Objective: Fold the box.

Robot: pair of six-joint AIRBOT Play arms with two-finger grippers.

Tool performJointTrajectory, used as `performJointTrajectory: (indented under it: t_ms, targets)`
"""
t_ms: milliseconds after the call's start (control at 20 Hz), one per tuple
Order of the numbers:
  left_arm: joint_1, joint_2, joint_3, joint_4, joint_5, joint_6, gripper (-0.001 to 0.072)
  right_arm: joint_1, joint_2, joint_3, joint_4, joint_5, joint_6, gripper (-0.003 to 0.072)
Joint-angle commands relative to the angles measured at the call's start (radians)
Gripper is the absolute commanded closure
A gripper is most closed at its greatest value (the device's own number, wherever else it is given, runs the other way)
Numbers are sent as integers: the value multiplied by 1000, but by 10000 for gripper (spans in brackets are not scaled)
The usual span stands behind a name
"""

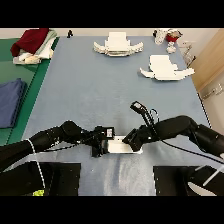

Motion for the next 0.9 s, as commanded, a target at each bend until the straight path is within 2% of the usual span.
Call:
performJointTrajectory:
  t_ms: [0, 300, 600, 650, 750, 850]
  targets:
    - [0, 0, 0, 0, 0, 0, 182, 94, 122, -108, -12, 208, 1, 683]
    - [0, 0, 0, 0, 0, 0, 182, 162, 130, -162, -16, 305, 0, 683]
    - [0, 0, 0, 0, 0, 0, 181, 163, 131, -160, -29, 303, 0, 681]
    - [0, 0, 0, 0, 0, 0, 182, 163, 132, -157, -32, 300, -1, 647]
    - [0, 0, 0, 0, 0, 0, 182, 163, 132, -132, -74, 262, -19, 526]
    - [0, 0, 0, 0, 0, 0, 182, 163, 132, -94, -172, 224, -19, 319]
